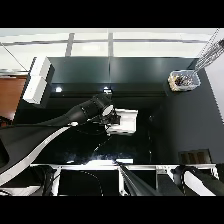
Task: Fold the box and place the chain.
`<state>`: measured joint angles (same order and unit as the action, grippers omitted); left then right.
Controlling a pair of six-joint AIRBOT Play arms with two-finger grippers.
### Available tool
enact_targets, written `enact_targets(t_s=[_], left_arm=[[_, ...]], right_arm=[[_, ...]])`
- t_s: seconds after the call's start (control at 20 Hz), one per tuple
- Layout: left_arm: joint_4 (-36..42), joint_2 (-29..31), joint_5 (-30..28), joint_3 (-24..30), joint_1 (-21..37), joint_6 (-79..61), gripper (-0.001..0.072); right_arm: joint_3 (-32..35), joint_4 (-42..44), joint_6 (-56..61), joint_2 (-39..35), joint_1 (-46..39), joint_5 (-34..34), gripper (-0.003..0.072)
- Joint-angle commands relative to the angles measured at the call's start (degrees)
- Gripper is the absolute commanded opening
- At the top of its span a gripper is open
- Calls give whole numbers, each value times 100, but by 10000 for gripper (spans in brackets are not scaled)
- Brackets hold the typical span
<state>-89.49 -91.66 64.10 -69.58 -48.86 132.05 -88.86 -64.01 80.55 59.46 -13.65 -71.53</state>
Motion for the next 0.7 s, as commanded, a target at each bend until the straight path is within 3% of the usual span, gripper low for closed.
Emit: enact_targets(t_s=[0.0, 0.15, 0.3, 0.65], left_arm=[[-4, 4, 4, -7, 4, -2, 30], [-4, 4, 2, -7, 4, -2, 30], [-4, 4, -2, -7, 4, -2, 30], [-4, 4, -63, -7, 4, 0, 30]], right_arm=[[1091, 522, -175, -1014, 227, -160, 1], [2037, 1069, -199, -1495, 664, -435, 1], [2684, 1436, -221, -1515, 1220, -837, 3], [3917, 2074, -219, -1349, 2446, 46, 2]])
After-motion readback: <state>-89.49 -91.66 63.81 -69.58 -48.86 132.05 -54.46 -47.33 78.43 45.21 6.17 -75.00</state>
